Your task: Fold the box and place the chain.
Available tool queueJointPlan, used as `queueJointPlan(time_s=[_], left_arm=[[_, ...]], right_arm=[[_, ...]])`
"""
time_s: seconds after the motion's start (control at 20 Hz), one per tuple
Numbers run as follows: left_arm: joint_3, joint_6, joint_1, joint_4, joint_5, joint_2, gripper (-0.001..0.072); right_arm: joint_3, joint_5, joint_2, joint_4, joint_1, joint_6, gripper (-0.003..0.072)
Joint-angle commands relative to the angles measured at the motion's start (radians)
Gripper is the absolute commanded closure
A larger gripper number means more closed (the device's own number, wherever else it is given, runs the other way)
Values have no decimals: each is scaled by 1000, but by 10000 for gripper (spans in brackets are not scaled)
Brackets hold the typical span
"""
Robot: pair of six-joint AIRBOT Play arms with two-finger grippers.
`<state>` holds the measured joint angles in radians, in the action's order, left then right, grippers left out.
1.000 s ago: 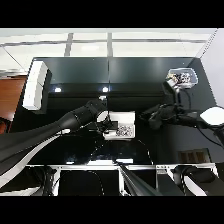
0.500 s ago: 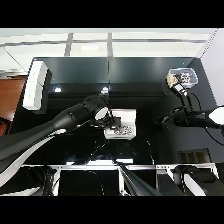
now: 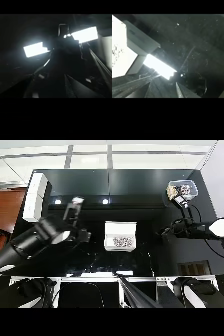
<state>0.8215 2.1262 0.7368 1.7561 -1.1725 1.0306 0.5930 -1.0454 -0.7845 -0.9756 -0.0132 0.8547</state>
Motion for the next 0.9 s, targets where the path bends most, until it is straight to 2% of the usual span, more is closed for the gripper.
queueJointPlan(time_s=[0.0, 0.05, 0.1, 0.15, 0.2, 0.25, 0.3, 0.35, 0.5, 0.6, 0.7, 0.85], left_arm=[[-264, -244, -249, -395, 326, -89, 263], [-320, -544, -322, -656, 429, -80, 263], [-350, -911, -363, -886, 462, -72, 263], [-358, -1274, -391, -1061, 436, -61, 263], [-357, -1511, -404, -1159, 409, -51, 263], [-357, -1661, -405, -1204, 407, -42, 257], [-357, -1832, -396, -1209, 405, -34, 100], [-357, -1970, -386, -1186, 406, -25, 1], [-349, -2374, -360, -1205, 402, 31, 0], [-338, -2504, -359, -1319, 402, 103, 0], [-308, -2573, -357, -1357, 381, 179, 0], [-272, -2572, -352, -1356, 383, 230, 0]], right_arm=[[1, 21, 0, -1, -1, 6, 310], [1, 21, 0, 0, -1, 6, 311], [1, 22, 0, -1, -1, 17, 310], [1, 24, 0, -2, -1, 33, 310], [1, 23, 0, -1, -1, 44, 310], [1, 23, 0, -2, -1, 54, 310], [1, 22, 0, -1, -1, 55, 311], [1, 22, 0, 0, -1, 55, 310], [1, 28, 0, -1, -1, 75, 310], [1, 25, 0, -1, -1, 93, 311], [1, 21, 0, -1, -1, 93, 311], [1, 13, 0, 0, -1, 96, 311]])
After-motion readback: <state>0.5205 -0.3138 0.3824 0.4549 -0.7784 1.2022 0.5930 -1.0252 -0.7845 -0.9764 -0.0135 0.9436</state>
